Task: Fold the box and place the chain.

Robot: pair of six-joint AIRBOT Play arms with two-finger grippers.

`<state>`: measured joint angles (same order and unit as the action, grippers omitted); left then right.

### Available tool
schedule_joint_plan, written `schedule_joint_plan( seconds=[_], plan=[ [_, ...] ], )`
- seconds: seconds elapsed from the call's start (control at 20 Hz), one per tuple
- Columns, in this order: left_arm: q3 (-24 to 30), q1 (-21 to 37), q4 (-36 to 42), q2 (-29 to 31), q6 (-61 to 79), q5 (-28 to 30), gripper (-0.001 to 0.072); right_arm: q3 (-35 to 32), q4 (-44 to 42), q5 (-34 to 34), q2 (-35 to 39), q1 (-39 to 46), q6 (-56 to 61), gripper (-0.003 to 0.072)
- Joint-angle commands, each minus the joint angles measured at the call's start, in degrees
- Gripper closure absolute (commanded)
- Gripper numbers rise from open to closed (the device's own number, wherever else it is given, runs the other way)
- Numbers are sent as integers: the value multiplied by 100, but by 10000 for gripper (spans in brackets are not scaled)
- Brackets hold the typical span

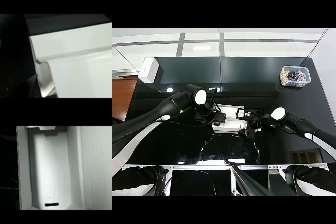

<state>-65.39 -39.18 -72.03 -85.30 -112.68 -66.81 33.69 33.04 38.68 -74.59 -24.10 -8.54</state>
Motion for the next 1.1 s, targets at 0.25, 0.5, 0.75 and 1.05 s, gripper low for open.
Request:
schedule_joint_plan(
  seconds=[0.25, 0.5, 0.75, 1.05],
  plan=[
    [-2, -9, -702, -11, -538, 0, 358, -2, 0, 9, -2, -7, -7, 509],
    [-2, -9, -876, -63, -645, 7, 359, -2, 0, 9, -2, -7, -7, 508],
    [-2, -11, -1054, -146, -944, 17, 361, -2, 0, 9, -2, -7, -4, 508],
    [-2, -254, -1405, -295, -1305, 70, 361, -2, 0, 9, -2, -7, -7, 508]
  ],
)
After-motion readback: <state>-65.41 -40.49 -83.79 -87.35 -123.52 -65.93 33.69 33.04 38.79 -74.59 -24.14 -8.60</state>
